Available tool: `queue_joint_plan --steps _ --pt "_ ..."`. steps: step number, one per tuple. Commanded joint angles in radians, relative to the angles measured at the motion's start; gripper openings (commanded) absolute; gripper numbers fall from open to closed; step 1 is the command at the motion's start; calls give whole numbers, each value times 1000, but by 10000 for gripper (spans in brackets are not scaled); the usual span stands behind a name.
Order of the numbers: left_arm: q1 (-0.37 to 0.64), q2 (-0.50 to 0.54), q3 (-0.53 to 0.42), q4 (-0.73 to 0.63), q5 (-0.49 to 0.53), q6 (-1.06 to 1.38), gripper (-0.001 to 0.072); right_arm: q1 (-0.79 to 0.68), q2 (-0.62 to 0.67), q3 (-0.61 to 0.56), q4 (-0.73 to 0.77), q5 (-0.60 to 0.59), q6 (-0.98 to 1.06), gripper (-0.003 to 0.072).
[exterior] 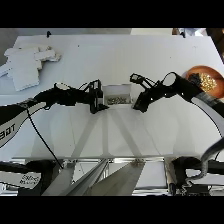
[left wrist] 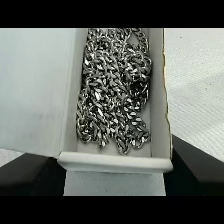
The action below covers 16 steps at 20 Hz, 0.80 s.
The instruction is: Fold the box and place the chain.
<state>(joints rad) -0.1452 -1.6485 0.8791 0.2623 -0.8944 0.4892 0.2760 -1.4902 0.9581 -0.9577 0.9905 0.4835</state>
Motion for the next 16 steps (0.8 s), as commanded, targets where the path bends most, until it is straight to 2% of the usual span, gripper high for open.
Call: queue_joint_plan --steps 1,6,16 --pt "0 0 1 0 0 0 523 49 2 -5 -43 -105 102 342" --pt "0 0 1 0 0 0 523 110 2 -5 -260 -140 383 339" --pt "0 0 1 0 0 0 523 153 0 -6 -258 -162 414 337"
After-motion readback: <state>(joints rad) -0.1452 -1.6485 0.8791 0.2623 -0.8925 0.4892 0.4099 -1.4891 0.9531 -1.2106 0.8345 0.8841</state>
